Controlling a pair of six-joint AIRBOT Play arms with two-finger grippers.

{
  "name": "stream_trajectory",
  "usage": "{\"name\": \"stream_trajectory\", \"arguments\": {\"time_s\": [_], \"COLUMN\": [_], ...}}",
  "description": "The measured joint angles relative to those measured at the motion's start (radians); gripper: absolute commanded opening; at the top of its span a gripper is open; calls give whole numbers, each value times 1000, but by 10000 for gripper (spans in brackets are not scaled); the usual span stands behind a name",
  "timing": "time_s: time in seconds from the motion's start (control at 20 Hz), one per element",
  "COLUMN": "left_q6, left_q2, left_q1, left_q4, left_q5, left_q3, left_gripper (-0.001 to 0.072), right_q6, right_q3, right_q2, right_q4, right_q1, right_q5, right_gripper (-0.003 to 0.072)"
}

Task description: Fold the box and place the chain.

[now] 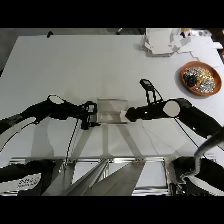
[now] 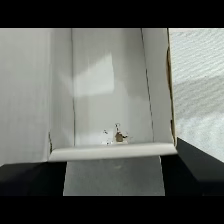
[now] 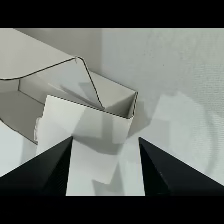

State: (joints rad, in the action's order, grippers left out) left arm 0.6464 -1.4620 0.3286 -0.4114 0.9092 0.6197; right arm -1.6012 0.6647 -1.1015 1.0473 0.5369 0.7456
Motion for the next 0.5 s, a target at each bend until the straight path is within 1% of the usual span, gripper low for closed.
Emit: {"name": "stream_trajectory", "arguments": {"time_s": [0.25,0.45,0.5], "left_q6": [0,0,0], "left_q2": [0,0,0], "left_q1": [0,0,0], "left_q4": [0,0,0], "left_q5": [0,0,0], "left_q3": [0,0,0], "left_gripper": [32,32,32], "right_q6": [-64,-141,-160], "right_q3": [8,36,51], "right_q2": [-9,-55,-70], "right_q4": [63,133,151], "right_q1": [44,96,110], "right_q5": [-15,-16,-15], "right_gripper": [475,474,454]}}
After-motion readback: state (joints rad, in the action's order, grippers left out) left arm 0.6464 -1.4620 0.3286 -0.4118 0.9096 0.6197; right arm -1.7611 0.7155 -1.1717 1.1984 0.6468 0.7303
